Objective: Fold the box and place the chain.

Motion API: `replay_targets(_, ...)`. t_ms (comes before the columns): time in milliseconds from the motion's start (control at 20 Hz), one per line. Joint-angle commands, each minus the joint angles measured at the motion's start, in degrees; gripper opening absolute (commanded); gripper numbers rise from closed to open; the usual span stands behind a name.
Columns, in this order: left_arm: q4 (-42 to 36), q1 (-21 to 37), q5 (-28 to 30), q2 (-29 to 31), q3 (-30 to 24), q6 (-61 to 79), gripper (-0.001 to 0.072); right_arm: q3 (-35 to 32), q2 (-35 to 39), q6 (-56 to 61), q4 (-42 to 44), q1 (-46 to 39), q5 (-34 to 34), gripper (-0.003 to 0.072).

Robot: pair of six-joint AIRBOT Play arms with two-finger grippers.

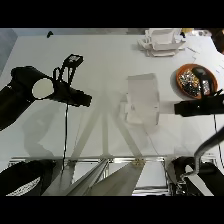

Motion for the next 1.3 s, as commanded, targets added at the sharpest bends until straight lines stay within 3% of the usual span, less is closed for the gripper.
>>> replay_targets(0,0.00,0.04,0.04,0.04,0.00,0.02,0.0009,-9.66,5.44,6.54,2.49,9.44,-4.72,0.0013)
replay_targets(300,0.33,0.04,8.26,-0.09,-0.02,1.68,0.0014,-14.29,5.05,10.43,0.57,16.35,-10.47,0.0014)
replay_targets(350,0.63,0.04,8.20,-0.28,-0.02,5.49,0.0053,-14.29,5.01,10.51,0.55,16.35,-11.04,0.0014)
replay_targets(450,0.63,0.24,5.62,-1.66,-0.02,14.47,0.0389,-14.29,4.98,10.49,0.57,16.35,-11.43,0.0014)
replay_targets(650,-9.70,0.48,1.29,-11.28,-0.02,39.10,0.0533,-14.29,4.98,10.49,0.98,16.35,-10.86,0.0014)
replay_targets(750,-12.28,1.01,3.23,-16.41,0.00,44.57,0.0690,-14.29,4.98,10.47,0.98,16.35,-10.56,0.0014)
replay_targets(850,-19.04,4.46,5.20,-19.41,0.02,49.53,0.0692,-14.29,4.98,10.45,0.96,16.35,-10.60,0.0014)
replay_targets(950,-33.35,10.80,4.96,-20.85,0.11,58.07,0.0692,-14.29,4.98,10.29,0.96,16.35,-10.60,0.0014)
replay_targets(1100,-56.43,21.44,-4.61,-22.01,0.17,72.98,0.0691,-14.29,4.98,10.29,0.94,16.35,-10.80,0.0014)
replay_targets(1250,-58.93,23.34,-8.35,-24.57,0.17,76.85,0.0691,-14.29,4.98,10.29,0.98,16.35,-10.78,0.0014)
